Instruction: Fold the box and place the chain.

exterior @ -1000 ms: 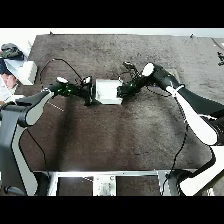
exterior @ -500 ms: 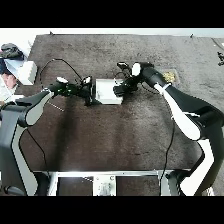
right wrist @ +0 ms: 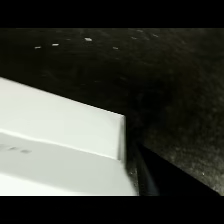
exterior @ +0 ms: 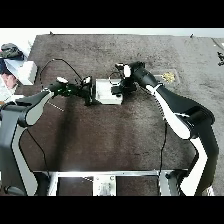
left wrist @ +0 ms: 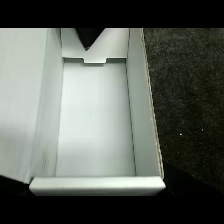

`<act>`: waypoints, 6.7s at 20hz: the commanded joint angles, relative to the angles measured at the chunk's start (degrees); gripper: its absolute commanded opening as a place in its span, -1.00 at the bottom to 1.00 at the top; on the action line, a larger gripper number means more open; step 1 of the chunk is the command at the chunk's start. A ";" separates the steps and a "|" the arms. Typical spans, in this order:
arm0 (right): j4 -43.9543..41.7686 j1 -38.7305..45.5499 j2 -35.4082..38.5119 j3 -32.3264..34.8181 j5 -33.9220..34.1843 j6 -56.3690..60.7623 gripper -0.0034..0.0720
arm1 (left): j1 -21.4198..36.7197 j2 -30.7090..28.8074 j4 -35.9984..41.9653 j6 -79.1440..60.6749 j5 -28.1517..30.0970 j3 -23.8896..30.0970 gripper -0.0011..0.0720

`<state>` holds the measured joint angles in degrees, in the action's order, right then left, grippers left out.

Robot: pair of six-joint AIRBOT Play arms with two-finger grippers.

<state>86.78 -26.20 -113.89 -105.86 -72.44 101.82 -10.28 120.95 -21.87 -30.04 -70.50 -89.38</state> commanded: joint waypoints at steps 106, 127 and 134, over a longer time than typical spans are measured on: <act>-1.16 26.08 25.94 -0.33 8.87 -22.77 -0.88 | -0.02 0.02 0.00 0.00 0.02 -0.02 0.32; -22.95 7.30 34.36 0.31 2.95 -39.56 -0.88 | -0.02 0.02 0.00 0.00 0.00 -0.02 0.32; -23.23 1.33 28.52 11.89 9.29 -39.50 -0.88 | -0.02 0.00 0.00 0.00 0.02 -0.02 0.32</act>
<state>64.03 -22.72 -83.37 -98.74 -67.33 62.52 -10.28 120.95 -21.85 -30.04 -70.50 -89.38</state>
